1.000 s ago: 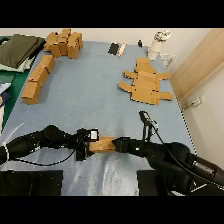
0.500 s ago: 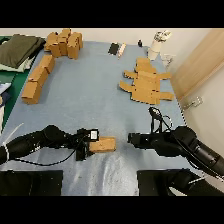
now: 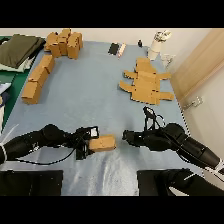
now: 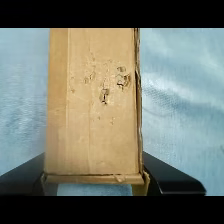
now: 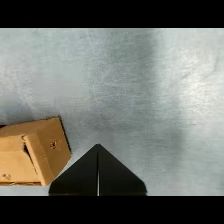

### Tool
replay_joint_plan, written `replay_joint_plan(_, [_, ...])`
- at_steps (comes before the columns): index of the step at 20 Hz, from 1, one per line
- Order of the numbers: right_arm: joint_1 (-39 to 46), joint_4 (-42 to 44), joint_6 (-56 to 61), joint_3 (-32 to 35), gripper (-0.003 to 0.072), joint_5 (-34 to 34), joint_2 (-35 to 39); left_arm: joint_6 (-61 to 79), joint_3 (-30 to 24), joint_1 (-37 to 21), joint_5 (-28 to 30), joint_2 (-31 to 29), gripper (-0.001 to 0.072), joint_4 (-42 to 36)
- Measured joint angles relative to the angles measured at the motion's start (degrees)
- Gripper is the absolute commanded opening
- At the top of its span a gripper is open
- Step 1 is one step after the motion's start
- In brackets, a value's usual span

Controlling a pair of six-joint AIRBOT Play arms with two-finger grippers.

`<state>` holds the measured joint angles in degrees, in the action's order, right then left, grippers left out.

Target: Fold the box.

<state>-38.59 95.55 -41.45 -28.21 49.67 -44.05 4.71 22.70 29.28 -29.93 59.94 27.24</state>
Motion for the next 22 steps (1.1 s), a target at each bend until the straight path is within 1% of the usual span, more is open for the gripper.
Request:
replay_joint_plan(3, [0.0,-0.1,0.3,0.0,0.0002,-1.2,-0.4,-6.6,0.8,-2.4,0.0,-3.5,0.0531,0.9])
replay_joint_plan(5, [0.0,-0.5,0.4,0.0,0.0002,-1.5,-0.5,-12.4,1.1,-5.9,1.0,-6.4,0.0532,3.8])
replay_joint_plan(6, [0.0,-0.6,0.4,0.0,0.0003,-1.7,-0.5,-15.8,1.2,-8.5,1.5,-8.0,0.0532,6.6])
replay_joint_plan(7, [0.0,-0.9,0.4,0.0,0.0002,-1.7,-0.6,-19.4,1.2,-11.3,1.8,-9.4,0.0532,9.8])
replay_joint_plan(9, [0.0,-1.1,0.4,0.0,0.0002,-1.8,-0.6,-27.9,1.4,-18.8,2.1,-12.0,0.0532,17.5])
replay_joint_plan(11, [0.0,-1.4,0.0,0.0,0.0002,-1.8,-0.6,-36.2,1.4,-28.2,1.9,-14.0,0.0533,24.1])
replay_joint_plan(14, [0.0,-1.9,-1.0,0.0,0.0002,-1.7,-0.6,-43.4,1.4,-43.3,-1.5,-15.5,0.0532,30.3])
replay_joint_plan(16, [0.0,-2.4,-1.4,0.0,0.0003,-1.7,-0.6,-45.6,1.4,-51.2,-3.5,-15.8,0.0532,33.4])
replay_joint_plan(18, [0.0,-2.7,-1.7,0.0,0.0002,-1.7,-0.6,-46.9,1.4,-56.4,-4.6,-16.0,0.0532,36.3])
replay_joint_plan(20, [0.0,-2.9,-1.9,0.0,0.0002,-1.7,-0.6,-47.7,1.4,-59.2,-5.7,-15.6,0.0532,39.4])
replay_joint_plan(22, [0.0,-3.0,-2.1,0.0,0.0002,-1.7,-0.6,-48.7,1.4,-60.7,-6.5,-14.6,0.0533,42.0])
